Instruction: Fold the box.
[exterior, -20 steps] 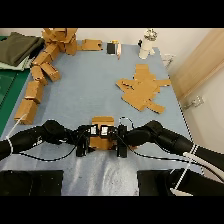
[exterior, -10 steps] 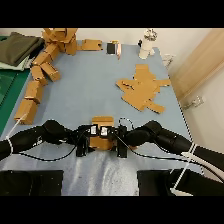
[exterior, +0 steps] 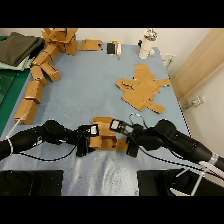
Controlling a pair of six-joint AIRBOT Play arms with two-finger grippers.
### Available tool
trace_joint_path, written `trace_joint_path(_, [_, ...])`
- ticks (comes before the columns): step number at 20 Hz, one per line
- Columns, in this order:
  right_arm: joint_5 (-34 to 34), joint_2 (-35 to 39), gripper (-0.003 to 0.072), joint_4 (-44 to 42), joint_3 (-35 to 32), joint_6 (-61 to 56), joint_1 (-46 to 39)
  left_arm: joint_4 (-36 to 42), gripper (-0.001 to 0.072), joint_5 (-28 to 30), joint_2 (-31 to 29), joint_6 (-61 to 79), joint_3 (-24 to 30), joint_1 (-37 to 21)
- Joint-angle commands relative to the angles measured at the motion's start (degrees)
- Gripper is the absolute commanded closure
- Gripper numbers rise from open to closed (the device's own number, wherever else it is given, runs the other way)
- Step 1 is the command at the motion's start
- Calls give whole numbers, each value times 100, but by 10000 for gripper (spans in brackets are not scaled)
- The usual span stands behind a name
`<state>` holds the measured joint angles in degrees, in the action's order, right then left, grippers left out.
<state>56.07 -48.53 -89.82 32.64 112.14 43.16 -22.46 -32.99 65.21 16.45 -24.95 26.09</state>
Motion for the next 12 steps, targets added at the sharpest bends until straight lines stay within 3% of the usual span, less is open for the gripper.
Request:
trace_joint_path(1, [903,671,682,1364,2,-3053,-146,-2,113,0,4,0,0,0])
trace_joint_path(5, [1386,979,682,979,-81,-5182,-1080,-2,113,0,4,0,0,0])
trace_joint_path(8, [1034,920,682,142,-476,-5320,-1661,-2,113,0,4,0,0,0])
trace_joint_path(12, [-28,713,682,-1080,-1032,-4817,-1856,-2,113,0,4,0,0,0])
